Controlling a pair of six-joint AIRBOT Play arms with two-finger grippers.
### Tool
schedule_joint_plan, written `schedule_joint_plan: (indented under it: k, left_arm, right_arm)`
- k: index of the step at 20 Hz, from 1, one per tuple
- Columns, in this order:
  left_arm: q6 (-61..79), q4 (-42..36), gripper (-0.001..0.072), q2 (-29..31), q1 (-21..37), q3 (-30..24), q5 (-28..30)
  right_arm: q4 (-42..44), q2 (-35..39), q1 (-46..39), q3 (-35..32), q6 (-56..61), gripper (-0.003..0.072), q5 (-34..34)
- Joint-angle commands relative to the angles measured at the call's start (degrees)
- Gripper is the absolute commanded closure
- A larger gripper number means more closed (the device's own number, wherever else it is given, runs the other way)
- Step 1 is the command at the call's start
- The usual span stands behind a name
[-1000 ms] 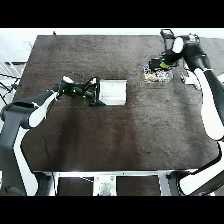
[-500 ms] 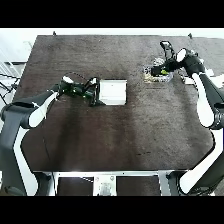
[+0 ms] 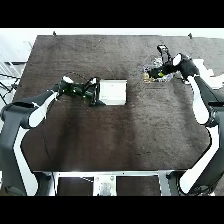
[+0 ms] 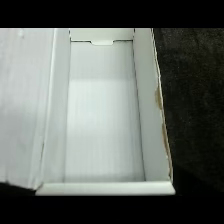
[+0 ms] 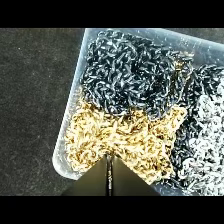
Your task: Fold the box and place the chain.
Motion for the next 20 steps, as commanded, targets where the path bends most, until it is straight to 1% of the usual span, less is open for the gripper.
schedule_joint_plan:
  k: [1,5,7,8,9,16,18,20]
  left_arm:
    - [0.0,0.0,0.0207,0.0,0.0,0.0,0.0]
    - [0.0,0.0,0.0207,0.0,0.0,0.0,0.0]
    - [0.0,0.0,0.0207,0.0,0.0,0.0,0.0]
    - [0.0,0.0,0.0207,0.0,0.0,0.0,0.0]
    - [0.0,0.0,0.0207,0.0,0.0,0.0,0.0]
    - [0.0,0.0,0.0207,0.0,0.0,0.0,0.0]
    - [0.0,0.0,0.0207,0.0,0.0,0.0,0.0]
    - [0.0,0.0,0.0207,0.0,0.0,0.0,0.0]
  right_arm:
    - [0.2,-0.1,0.0,1.9,-0.1,0.0675,1.0]
    - [0.3,1.7,0.1,7.3,0.1,0.0675,6.4]
    - [0.2,3.6,0.0,7.4,1.6,0.0673,7.2]
    - [0.2,3.5,-0.1,7.4,1.6,0.0593,7.2]
    - [0.1,3.1,-0.2,7.2,1.6,0.0412,7.2]
    - [0.2,-2.8,0.1,7.2,1.5,0.041,7.9]
    - [0.2,-3.7,0.1,7.2,1.5,0.037,7.9]
    - [0.2,-4.0,0.1,7.2,1.4,0.0369,8.0]
